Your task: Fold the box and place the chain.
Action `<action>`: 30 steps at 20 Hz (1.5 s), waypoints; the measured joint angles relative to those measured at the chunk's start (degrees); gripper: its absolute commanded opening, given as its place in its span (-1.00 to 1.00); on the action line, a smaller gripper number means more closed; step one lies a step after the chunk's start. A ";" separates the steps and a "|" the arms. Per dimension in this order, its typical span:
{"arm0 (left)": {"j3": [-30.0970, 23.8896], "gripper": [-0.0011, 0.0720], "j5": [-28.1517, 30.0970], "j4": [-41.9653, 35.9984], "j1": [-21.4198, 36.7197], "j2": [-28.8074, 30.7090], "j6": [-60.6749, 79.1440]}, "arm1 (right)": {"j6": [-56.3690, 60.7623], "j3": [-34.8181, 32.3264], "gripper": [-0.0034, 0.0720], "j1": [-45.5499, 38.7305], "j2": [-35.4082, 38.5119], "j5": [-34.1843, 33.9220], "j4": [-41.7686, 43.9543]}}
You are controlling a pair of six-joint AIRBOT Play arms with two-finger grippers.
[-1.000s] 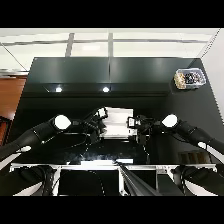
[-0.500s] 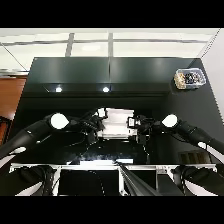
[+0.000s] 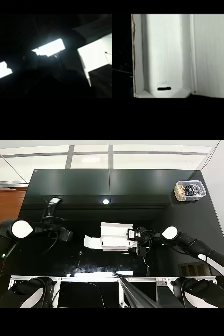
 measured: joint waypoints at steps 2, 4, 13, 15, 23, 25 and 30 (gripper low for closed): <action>-3.32 -0.88 -1.57 -6.64 4.55 -1.68 -3.76 | 0.04 0.02 -0.39 0.00 0.00 -0.02 0.02; -6.12 -0.88 -2.43 -15.13 6.97 -4.57 -2.08 | 0.09 0.02 -0.39 0.00 0.00 -0.04 0.00; -7.87 -0.88 3.63 -32.09 4.87 -18.27 6.01 | 0.28 0.00 -0.39 0.00 0.00 -0.28 0.11; -7.41 -0.88 4.26 -32.98 3.80 -20.22 6.45 | 0.28 0.00 -0.39 0.02 0.00 -0.37 0.15; -6.58 -0.87 5.03 -42.75 0.87 -23.91 18.27 | 0.44 0.00 -0.39 0.02 0.00 -0.57 0.24; -6.08 -0.51 4.26 -45.05 0.76 -24.04 21.44 | 0.44 0.00 -0.39 0.02 0.00 -0.59 0.24; -3.56 0.79 0.70 -47.80 0.72 -24.15 26.43 | 0.44 0.00 -0.39 0.02 0.00 -0.59 0.26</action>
